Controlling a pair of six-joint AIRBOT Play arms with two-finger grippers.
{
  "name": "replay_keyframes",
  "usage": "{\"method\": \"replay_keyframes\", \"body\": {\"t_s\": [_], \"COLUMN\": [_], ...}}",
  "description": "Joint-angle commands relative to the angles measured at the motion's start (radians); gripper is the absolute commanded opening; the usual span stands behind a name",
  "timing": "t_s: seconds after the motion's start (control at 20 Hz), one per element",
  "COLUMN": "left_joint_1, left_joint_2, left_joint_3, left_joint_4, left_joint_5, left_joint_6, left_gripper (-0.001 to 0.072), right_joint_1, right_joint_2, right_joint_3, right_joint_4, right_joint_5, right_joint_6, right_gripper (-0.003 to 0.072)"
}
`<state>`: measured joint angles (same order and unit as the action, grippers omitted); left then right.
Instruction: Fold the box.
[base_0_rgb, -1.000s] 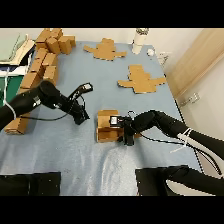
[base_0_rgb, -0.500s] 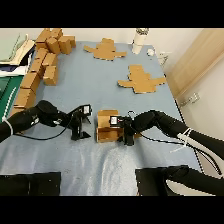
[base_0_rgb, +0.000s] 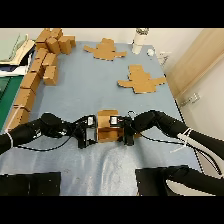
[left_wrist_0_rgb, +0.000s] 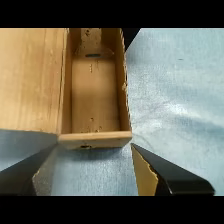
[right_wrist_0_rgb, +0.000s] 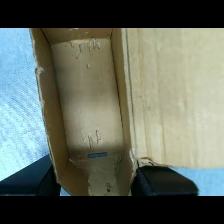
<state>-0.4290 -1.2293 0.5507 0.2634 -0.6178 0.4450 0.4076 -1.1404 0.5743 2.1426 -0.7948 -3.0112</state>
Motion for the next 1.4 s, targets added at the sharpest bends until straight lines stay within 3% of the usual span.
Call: {"method": "replay_keyframes", "body": {"t_s": [0.0, 0.5, 0.7, 0.75, 0.8, 1.35], "left_joint_1": [-0.040, -0.094, -0.096, -0.096, -0.096, -0.101], "left_joint_2": [-0.016, -0.051, -0.076, -0.076, -0.076, -0.076], "left_joint_3": [-0.005, 0.029, 0.061, 0.061, 0.061, 0.061], "left_joint_4": [-0.033, -0.039, 0.031, 0.037, 0.042, 0.074], "left_joint_5": [0.043, 0.116, 0.109, 0.109, 0.101, 0.075], "left_joint_6": [0.014, -0.027, -0.116, -0.117, -0.117, -0.117], "left_gripper": [0.0720, 0.0720, 0.0720, 0.0623, 0.0589, 0.0591], "right_joint_1": [0.000, 0.000, 0.000, 0.000, 0.000, 0.000], "right_joint_2": [0.001, 0.001, 0.001, 0.001, 0.001, 0.001], "right_joint_3": [0.001, 0.001, 0.001, 0.001, 0.001, 0.001], "right_joint_4": [0.000, 0.000, 0.000, 0.000, 0.000, 0.000], "right_joint_5": [0.000, 0.000, 0.000, 0.000, 0.000, 0.000], "right_joint_6": [0.000, 0.000, 0.000, 0.000, 0.000, 0.000], "right_gripper": [0.0505, 0.0505, 0.0505, 0.0505, 0.0505, 0.0505]}}
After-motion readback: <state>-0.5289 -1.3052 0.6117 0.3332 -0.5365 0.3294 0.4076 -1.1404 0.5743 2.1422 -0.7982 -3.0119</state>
